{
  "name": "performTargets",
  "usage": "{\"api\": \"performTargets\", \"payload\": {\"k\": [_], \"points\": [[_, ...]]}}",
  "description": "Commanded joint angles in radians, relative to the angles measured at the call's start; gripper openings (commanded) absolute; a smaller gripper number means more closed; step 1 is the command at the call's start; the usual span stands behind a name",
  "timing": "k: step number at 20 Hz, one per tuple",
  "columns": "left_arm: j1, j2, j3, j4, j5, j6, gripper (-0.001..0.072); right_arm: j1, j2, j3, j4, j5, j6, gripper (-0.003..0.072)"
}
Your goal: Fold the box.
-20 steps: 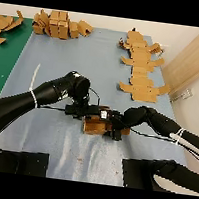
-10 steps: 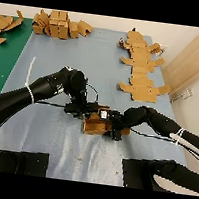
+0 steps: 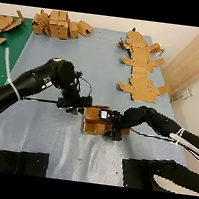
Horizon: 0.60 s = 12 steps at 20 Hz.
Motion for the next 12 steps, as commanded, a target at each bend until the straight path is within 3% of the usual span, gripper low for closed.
{"api": "performTargets", "payload": {"k": [1, 5, 7, 9, 12], "points": [[0.012, 0.062, -0.013, 0.134, -0.027, 0.014, 0.0016, 0.001, 0.001, 0.0, 0.0, 0.003, 0.0, 0.0533], [0.039, 0.15, -0.131, 0.211, -0.005, 0.139, 0.0013, 0.001, 0.001, 0.0, 0.0, 0.003, 0.0, 0.0533], [0.101, 0.161, -0.234, 0.187, 0.105, 0.343, 0.0013, 0.001, 0.001, 0.0, 0.0, 0.003, 0.0, 0.0534], [0.19, 0.147, -0.312, 0.042, 0.242, 0.724, 0.0013, 0.001, 0.001, 0.0, 0.0, 0.003, 0.0, 0.0533], [0.318, 0.077, -0.331, -0.192, 0.311, 1.147, 0.0013, 0.001, 0.001, 0.0, 0.0, 0.003, 0.0, 0.0534]]}}
